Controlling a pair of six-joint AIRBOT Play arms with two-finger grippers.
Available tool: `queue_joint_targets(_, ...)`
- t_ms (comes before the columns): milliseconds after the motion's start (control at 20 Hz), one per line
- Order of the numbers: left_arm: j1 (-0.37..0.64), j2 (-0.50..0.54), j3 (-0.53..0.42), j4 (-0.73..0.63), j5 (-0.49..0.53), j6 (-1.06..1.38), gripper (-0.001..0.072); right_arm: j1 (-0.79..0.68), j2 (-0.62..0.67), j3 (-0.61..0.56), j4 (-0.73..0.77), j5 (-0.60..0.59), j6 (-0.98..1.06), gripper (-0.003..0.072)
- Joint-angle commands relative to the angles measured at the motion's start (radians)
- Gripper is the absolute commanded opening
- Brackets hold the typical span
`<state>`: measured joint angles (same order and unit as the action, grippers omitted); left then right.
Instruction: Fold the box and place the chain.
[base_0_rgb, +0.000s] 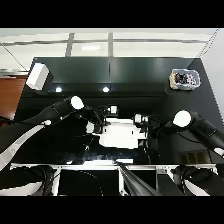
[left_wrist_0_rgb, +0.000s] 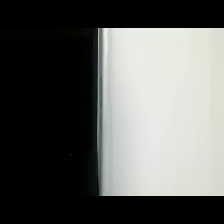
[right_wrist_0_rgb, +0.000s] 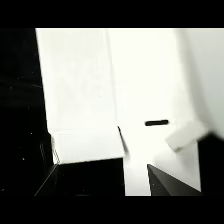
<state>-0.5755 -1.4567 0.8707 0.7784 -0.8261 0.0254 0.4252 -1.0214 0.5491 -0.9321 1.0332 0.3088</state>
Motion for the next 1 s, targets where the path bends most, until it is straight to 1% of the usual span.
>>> queue_joint_targets(0, 0.0, 0.0, 0.0, 0.007, 0.002, -0.003, 0.003, 0.092, 0.001, -0.043, -0.015, -0.085, -0.068, 0.0635)
queue_joint_targets(150, 0.0, 0.0, 0.0, 0.007, 0.003, -0.003, 0.003, 0.126, 0.001, -0.047, -0.016, -0.15, -0.094, 0.0635)
queue_joint_targets(250, 0.0, 0.0, 0.0, 0.007, 0.002, -0.003, 0.003, 0.14, 0.001, -0.047, -0.043, -0.18, -0.119, 0.0635)
queue_joint_targets(400, 0.0, 0.0, 0.0, 0.007, 0.002, -0.003, 0.0031, 0.164, 0.0, -0.048, -0.039, -0.219, -0.119, 0.0635)
queue_joint_targets(500, 0.0, 0.0, 0.0, 0.007, 0.003, -0.003, 0.003, 0.177, 0.0, -0.057, -0.037, -0.25, -0.117, 0.0634)
queue_joint_targets(600, 0.0, 0.0, 0.0, 0.006, 0.003, -0.003, 0.003, 0.176, 0.002, -0.059, -0.023, -0.28, -0.064, 0.0634)
queue_joint_targets(700, 0.0, 0.0, 0.0, 0.006, 0.001, -0.003, 0.003, 0.176, 0.004, -0.059, 0.016, -0.274, -0.055, 0.0634)
queue_joint_targets(800, 0.0, 0.0, 0.0, 0.006, 0.001, -0.003, 0.003, 0.175, 0.016, -0.059, 0.018, -0.266, -0.049, 0.0634)
queue_joint_targets(900, 0.0, 0.0, 0.0, 0.006, 0.0, -0.003, 0.0031, 0.175, 0.045, -0.059, -0.013, -0.26, -0.047, 0.0634)
queue_joint_targets(950, 0.0, 0.0, 0.0, 0.006, 0.0, -0.003, 0.0031, 0.175, 0.055, -0.059, -0.059, -0.244, -0.044, 0.0634)
